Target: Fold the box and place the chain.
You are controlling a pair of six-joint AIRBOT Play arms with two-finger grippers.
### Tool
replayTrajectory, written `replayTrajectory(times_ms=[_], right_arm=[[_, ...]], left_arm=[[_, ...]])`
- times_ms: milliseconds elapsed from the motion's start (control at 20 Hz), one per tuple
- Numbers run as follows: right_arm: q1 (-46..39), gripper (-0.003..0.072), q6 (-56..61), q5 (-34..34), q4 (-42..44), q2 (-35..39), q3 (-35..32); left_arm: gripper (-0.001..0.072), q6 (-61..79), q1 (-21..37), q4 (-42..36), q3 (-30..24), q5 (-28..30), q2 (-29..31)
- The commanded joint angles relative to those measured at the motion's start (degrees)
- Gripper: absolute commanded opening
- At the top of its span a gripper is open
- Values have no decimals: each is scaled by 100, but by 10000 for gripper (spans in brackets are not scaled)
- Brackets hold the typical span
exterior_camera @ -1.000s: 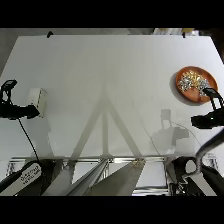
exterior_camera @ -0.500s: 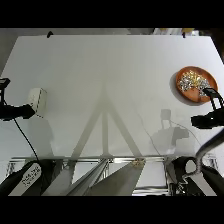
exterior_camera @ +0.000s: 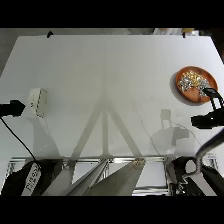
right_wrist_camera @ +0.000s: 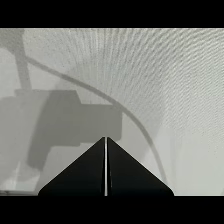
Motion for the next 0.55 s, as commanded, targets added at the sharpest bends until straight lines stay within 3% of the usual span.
replayTrajectory(times_ms=[0, 500], right_arm=[[-2, 14, 2, 2, 0, 4, -2], [-2, 14, 2, 2, 2, 2, -2]], left_arm=[[700, -4, -4, -9, -2, 24, 146], [700, -2, -4, -9, -2, 59, 144]])
